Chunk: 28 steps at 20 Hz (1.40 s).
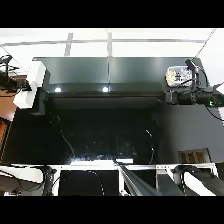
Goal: Fold the box and place the chain.
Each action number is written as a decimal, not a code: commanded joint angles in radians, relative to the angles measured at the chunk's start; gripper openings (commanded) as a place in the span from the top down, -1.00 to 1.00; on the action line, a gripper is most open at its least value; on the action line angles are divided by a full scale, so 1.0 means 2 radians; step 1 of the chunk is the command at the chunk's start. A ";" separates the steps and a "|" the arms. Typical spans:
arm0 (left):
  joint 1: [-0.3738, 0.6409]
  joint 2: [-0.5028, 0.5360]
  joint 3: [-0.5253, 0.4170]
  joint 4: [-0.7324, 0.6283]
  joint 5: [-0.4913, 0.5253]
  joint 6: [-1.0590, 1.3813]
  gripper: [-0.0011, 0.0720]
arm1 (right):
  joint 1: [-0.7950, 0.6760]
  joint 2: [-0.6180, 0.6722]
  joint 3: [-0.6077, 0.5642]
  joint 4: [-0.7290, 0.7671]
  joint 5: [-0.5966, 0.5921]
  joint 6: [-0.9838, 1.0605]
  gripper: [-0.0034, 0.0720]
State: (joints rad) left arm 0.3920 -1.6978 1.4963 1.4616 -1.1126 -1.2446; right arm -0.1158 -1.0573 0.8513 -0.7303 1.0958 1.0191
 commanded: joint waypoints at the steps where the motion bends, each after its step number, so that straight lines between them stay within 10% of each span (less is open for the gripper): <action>1: -0.005 -0.032 0.038 -0.049 0.001 0.004 -0.87 | 0.000 0.000 0.000 0.000 -0.005 0.002 0.87; 8: -0.013 -0.027 0.227 -0.086 -0.159 -0.063 -0.91 | 0.065 -0.003 -0.004 0.001 -0.104 0.005 0.87; 9: -0.015 -0.022 0.240 -0.099 -0.184 -0.092 -0.38 | 0.089 -0.006 -0.005 -0.005 -0.146 0.005 0.87; 10: -0.021 -0.014 0.239 -0.108 -0.209 -0.104 0.63 | 0.111 -0.011 -0.005 -0.022 -0.187 0.005 0.87; 11: -0.030 0.000 0.224 -0.116 -0.224 -0.102 0.90 | 0.128 -0.016 -0.005 -0.052 -0.220 0.005 0.87; 13: -0.059 0.061 0.141 -0.120 -0.185 -0.085 0.90 | 0.139 -0.022 -0.005 -0.097 -0.240 0.005 0.87; 20: -0.141 0.431 -0.375 -0.116 0.126 -0.033 0.90 | 0.139 -0.022 -0.005 -0.106 -0.239 0.005 0.87; 28: -0.127 0.513 -0.457 -0.094 0.126 -0.034 0.89 | 0.139 -0.022 -0.005 -0.106 -0.239 0.005 0.87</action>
State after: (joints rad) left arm 0.1371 -0.7086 0.6254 1.2705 -0.8772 -1.3163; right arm 0.1612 -1.1000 0.8410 -0.9413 0.6186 1.0283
